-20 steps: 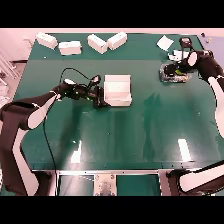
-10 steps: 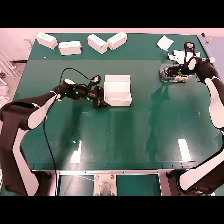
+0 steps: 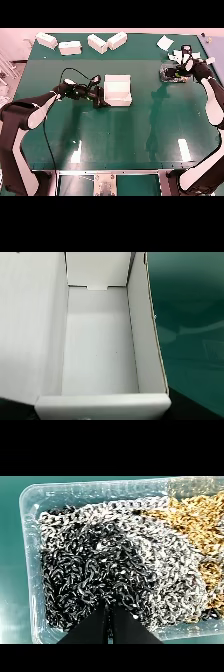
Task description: Fold the box and place the chain.
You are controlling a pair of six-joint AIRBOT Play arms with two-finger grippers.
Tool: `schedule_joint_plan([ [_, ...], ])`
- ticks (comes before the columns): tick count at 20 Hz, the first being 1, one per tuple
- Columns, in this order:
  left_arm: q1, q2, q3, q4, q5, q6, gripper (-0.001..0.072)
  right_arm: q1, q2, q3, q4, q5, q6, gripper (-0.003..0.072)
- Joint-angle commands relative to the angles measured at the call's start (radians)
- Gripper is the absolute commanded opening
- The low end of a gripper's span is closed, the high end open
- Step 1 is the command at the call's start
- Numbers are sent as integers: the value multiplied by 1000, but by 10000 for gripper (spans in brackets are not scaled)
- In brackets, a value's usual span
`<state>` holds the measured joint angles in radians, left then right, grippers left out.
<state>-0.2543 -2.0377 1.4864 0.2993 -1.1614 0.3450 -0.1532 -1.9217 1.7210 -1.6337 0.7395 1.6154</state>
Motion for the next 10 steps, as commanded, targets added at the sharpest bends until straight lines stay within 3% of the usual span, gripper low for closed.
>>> schedule_joint_plan([
  [1,0,0,0,0,-1,0,534,4,0,11,2,9,-19,10],
  [10,0,0,0,0,-2,-5,534,42,111,83,-80,95,-32,6],
])
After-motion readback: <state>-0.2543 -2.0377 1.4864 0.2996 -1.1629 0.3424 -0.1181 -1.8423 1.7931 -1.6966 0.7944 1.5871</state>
